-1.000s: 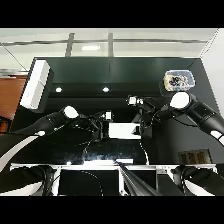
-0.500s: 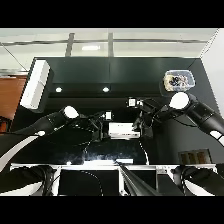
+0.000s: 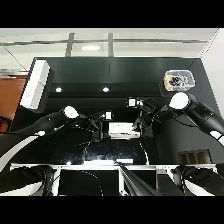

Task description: Fold the box and place the chain.

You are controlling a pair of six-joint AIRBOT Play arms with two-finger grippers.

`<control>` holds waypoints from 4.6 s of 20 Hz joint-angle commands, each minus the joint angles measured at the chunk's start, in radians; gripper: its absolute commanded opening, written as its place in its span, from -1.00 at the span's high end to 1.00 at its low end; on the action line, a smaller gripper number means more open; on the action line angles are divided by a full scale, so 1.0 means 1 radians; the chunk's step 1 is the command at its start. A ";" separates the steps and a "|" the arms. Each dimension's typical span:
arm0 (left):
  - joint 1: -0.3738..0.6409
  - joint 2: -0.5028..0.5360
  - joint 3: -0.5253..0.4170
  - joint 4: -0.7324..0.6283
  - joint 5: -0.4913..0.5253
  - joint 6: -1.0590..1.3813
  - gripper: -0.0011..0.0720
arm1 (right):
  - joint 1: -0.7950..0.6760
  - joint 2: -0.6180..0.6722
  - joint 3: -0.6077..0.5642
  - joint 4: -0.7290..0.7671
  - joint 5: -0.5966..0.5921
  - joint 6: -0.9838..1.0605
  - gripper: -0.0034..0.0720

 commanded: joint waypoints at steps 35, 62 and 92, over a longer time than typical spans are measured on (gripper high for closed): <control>0.000 0.000 0.000 0.000 0.000 0.002 -0.30 | -0.117 0.048 -0.115 0.243 0.094 0.621 0.89; 0.008 0.203 0.000 0.183 -0.053 -0.199 -0.97 | -0.411 0.267 -0.032 0.277 0.257 0.629 0.88; -0.248 -0.111 0.349 0.177 0.033 -0.502 -0.97 | -0.619 0.319 -0.033 0.108 0.167 0.624 0.88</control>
